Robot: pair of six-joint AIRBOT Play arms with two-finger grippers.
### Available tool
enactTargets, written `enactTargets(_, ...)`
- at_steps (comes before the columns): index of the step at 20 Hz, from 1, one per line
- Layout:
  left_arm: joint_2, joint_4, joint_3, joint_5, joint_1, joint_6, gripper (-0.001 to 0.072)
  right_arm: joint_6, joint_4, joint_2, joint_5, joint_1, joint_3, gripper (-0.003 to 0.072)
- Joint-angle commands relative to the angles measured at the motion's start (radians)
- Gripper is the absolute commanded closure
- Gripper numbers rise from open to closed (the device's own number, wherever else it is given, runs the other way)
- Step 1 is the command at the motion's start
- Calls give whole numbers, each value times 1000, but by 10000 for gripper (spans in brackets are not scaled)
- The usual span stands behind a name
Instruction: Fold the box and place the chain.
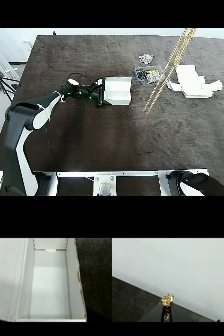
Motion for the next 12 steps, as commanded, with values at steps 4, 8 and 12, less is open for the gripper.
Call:
enactTargets(4, 1, 0, 0, 0, 0, 0, 295, 24, -7, 0, 166, 1, -8, 687)
enactTargets(8, 1, 0, 0, 0, 0, 0, 295, 104, -7, 0, 309, 1, -145, 687)
enactTargets(12, 0, 0, 0, -1, 0, 0, 295, 172, -31, 0, 311, -34, -449, 687)
